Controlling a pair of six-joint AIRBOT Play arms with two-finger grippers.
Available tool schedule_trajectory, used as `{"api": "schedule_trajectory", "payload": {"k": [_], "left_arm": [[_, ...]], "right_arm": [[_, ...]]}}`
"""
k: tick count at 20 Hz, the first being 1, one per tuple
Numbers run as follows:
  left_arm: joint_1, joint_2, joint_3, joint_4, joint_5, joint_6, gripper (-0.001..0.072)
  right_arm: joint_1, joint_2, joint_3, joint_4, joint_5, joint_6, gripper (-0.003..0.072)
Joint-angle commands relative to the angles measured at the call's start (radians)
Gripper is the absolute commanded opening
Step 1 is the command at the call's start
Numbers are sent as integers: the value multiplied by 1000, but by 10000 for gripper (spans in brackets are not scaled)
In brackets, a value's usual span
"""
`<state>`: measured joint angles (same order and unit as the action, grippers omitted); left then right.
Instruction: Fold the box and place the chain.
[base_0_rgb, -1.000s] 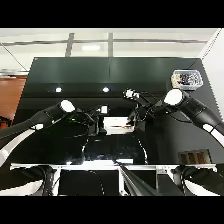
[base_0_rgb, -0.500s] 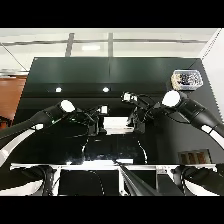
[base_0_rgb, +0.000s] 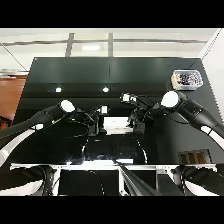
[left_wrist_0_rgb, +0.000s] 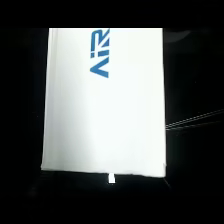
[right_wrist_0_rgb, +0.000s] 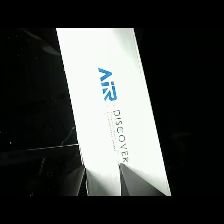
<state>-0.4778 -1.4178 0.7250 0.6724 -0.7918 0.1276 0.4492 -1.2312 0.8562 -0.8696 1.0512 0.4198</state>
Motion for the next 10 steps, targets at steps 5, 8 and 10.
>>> {"api": "schedule_trajectory", "payload": {"k": [5,8,10], "left_arm": [[0,0,0,0,4,-1,485],[0,0,0,0,7,0,485],[0,0,0,0,8,-1,485]], "right_arm": [[2,-13,-1,-15,-8,27,213],[8,-15,-16,-21,-60,48,212],[24,-15,-23,-25,-91,48,211]]}}
